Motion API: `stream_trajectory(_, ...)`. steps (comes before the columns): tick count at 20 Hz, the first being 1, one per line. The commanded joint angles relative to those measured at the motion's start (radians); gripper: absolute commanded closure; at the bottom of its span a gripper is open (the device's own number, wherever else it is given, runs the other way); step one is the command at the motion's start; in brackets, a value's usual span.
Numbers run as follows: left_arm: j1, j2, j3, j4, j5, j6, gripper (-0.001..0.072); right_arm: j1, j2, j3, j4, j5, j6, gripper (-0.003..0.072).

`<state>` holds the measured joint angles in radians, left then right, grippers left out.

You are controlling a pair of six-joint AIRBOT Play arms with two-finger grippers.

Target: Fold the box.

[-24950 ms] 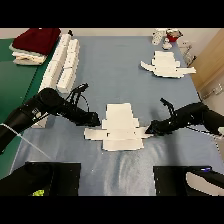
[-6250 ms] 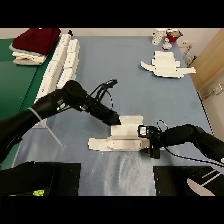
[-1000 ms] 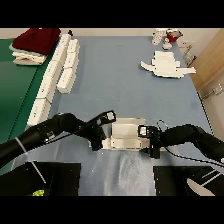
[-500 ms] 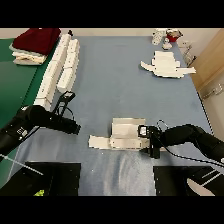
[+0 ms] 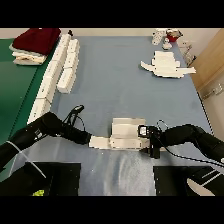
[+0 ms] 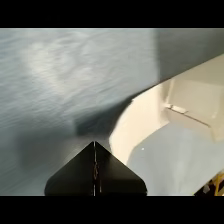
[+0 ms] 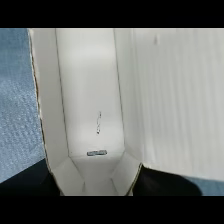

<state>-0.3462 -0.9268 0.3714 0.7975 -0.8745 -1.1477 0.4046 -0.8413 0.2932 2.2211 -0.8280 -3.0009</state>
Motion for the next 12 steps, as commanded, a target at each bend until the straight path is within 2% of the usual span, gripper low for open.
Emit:
stream_trajectory(1, -0.118, -0.051, -0.010, -0.120, 0.096, 0.033, 0.0698, 0.001, 0.000, 0.001, 0.000, 0.000, 0.000, 0.0177)
stream_trajectory(3, -0.153, -0.051, 0.002, -0.142, 0.105, 0.033, 0.0697, 0.001, 0.000, 0.001, 0.000, 0.000, 0.000, 0.0177)
stream_trajectory(8, -0.158, -0.032, 0.061, -0.177, 0.055, 0.030, 0.0698, 0.001, 0.000, 0.001, 0.000, 0.000, 0.000, 0.0178)
stream_trajectory(12, -0.159, -0.032, 0.067, -0.230, 0.052, 0.032, 0.0696, 0.001, 0.000, 0.001, 0.000, 0.000, 0.000, 0.0178)
